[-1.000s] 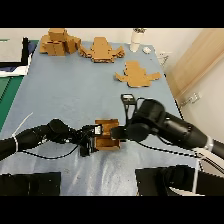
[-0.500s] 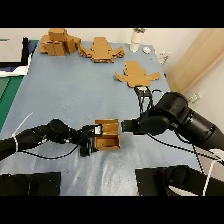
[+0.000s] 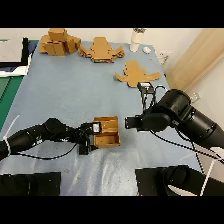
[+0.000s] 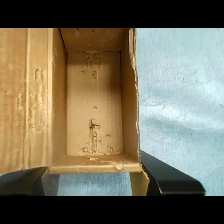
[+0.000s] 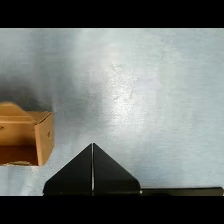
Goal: Fold the box.
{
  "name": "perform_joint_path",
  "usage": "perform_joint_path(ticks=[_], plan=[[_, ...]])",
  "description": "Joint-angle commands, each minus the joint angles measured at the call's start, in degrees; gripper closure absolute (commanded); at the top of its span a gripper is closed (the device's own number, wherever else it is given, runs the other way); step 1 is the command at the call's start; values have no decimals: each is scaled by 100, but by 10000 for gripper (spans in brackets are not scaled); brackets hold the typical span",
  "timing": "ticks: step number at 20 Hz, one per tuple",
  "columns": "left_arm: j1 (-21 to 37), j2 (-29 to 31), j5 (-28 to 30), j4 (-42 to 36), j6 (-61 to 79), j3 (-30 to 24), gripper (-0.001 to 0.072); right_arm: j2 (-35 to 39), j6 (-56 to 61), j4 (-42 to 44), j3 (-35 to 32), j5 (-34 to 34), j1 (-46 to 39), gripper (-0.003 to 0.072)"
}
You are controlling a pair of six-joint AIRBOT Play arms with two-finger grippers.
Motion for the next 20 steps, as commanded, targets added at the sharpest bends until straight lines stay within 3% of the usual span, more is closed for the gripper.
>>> perform_joint_path(ticks=[1,15,17,20], plan=[[2,57,-44,396,-424,-2,200,4,-164,33,0,13,-205,682],[-9,-203,-96,413,-479,-157,200,-341,-551,249,-17,369,-396,682],[-9,-203,-94,431,-476,-157,200,-457,-933,632,-17,577,-669,683],[-7,-203,-83,428,-476,-155,200,-728,-2450,2079,-15,1421,-1738,684]])
